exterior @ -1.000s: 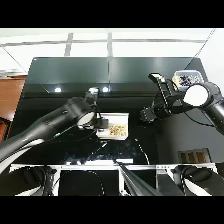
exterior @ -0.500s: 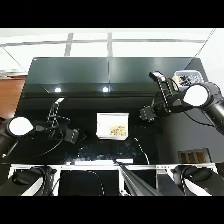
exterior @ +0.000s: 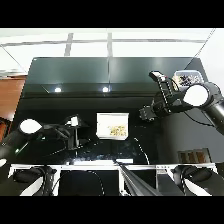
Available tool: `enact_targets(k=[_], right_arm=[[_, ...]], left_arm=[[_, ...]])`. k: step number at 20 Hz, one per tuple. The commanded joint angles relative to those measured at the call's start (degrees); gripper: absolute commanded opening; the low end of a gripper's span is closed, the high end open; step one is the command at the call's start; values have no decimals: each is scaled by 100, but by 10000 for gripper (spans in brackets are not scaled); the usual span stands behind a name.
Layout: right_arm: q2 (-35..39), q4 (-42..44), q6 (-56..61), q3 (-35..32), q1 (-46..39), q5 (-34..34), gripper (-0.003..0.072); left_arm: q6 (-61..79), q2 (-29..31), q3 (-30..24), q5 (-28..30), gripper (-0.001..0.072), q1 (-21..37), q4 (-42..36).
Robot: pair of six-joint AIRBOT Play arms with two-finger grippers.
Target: Fold the box and place the chain.
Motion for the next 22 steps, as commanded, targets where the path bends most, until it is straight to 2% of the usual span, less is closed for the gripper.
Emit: enact_targets(k=[1, 3, 5, 7, 16, 22], right_arm=[[4, 98, 7, -2, 7, 2, 286], [4, 116, 7, -2, 7, -2, 286], [4, 116, 7, -2, 7, 0, 286], [4, 118, 7, -2, 7, -4, 286], [4, 116, 2, -2, 7, -33, 286], [4, 116, 2, -2, 7, -127, 286]], left_arm=[[1062, -1034, 361, 245, 711, -236, -153], [1080, -1471, 546, 238, 710, -297, -184], [1156, -1637, 605, 271, 710, -306, -483], [1182, -1731, 619, 249, 710, -317, -704], [1082, -2031, 946, 227, 710, -387, -715], [1134, -2068, 986, 299, 709, -761, -706]])
